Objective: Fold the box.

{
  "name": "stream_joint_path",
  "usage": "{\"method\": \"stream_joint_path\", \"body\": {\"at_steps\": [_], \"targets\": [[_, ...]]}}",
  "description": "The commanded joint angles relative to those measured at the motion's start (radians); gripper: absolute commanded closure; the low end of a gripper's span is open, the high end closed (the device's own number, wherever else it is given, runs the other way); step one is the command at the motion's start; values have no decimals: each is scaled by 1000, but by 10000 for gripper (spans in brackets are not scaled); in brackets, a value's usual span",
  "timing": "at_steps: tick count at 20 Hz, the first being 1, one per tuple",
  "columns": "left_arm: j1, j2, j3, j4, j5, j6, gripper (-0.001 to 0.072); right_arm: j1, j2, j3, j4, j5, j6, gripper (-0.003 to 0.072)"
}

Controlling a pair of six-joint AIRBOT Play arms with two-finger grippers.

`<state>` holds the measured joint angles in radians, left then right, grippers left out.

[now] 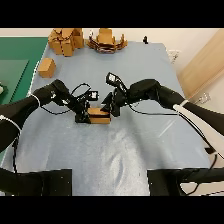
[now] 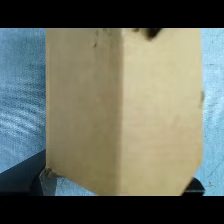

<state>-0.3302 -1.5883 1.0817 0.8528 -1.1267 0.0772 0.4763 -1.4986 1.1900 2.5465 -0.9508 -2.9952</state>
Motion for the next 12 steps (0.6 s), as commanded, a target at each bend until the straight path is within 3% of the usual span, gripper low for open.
{"method": "stream_joint_path", "body": {"at_steps": [1,8,12], "targets": [[0,-1,1,0,-2,0,694,-15,-59,99,-34,-211,-8,319],[0,-1,1,0,0,0,694,-26,-108,99,-64,-193,-7,322],[0,-1,1,0,1,0,694,-26,-114,103,-64,-132,-8,392]]}}
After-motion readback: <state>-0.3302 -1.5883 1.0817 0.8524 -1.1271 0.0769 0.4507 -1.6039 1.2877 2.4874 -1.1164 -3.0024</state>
